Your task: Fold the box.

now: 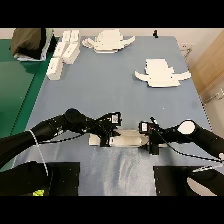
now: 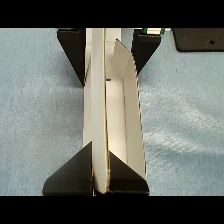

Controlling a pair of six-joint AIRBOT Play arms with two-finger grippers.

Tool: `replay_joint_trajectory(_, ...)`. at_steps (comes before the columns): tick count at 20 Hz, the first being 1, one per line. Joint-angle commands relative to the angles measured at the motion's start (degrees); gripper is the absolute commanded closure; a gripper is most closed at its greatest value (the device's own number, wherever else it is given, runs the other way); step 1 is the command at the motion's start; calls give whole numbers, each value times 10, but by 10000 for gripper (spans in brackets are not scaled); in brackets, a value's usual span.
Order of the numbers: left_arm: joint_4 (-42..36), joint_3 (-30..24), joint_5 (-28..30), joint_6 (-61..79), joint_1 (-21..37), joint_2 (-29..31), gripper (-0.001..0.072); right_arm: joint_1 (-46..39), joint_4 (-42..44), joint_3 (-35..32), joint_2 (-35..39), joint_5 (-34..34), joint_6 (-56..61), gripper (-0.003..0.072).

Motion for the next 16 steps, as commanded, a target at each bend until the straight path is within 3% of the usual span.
replay_joint_trajectory(1,0,0,0,0,0,0,692,0,-8,-3,1,2,0,157)
replay_joint_trajectory(16,0,0,0,0,0,0,691,0,-13,-5,-2,-5,22,165)
